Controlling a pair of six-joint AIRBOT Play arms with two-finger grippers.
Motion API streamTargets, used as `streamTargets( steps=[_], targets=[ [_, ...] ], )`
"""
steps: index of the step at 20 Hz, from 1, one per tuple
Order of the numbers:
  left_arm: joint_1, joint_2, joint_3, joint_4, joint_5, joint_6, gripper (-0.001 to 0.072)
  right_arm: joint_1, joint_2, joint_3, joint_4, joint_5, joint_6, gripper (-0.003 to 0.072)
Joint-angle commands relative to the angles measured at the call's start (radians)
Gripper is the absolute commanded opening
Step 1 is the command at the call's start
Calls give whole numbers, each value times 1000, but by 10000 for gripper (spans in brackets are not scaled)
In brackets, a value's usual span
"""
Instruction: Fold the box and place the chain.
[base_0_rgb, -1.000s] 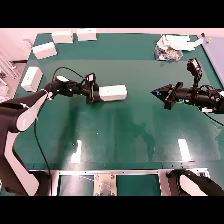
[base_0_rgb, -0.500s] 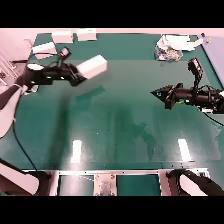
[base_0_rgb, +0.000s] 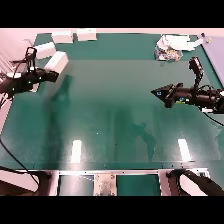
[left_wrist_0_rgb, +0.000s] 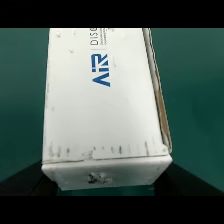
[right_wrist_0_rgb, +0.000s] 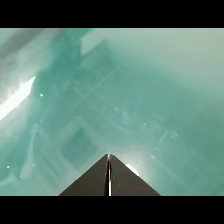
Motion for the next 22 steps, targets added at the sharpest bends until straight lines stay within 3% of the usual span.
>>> streamTargets(
  steps=[1,3,7,8,9,10,13,16,18,20,21,22],
  targets=[
    [7,6,-94,4,251,-87,13,1,0,0,13,0,3,9],
    [7,6,-121,5,318,-92,13,1,0,0,14,0,4,9],
    [7,2,-121,8,301,13,19,9,0,0,41,0,3,10],
    [7,2,-121,8,301,13,78,9,0,0,51,0,3,14],
    [7,2,-121,8,300,13,514,9,0,0,60,0,4,123],
    [7,2,-121,8,297,12,718,9,0,0,60,0,3,226],
    [7,8,-118,12,246,14,720,9,0,0,60,0,3,287],
    [9,65,-118,23,193,42,720,9,3,1,60,0,3,295],
    [10,150,-118,61,118,35,720,4,24,1,59,-7,3,292],
    [10,249,-118,69,38,17,707,-4,58,1,58,-11,3,214],
    [10,300,-118,69,-21,-5,582,-12,77,1,56,-11,3,126],
    [10,344,-118,72,-104,-6,242,-18,92,1,55,-11,3,40]
  ],
)
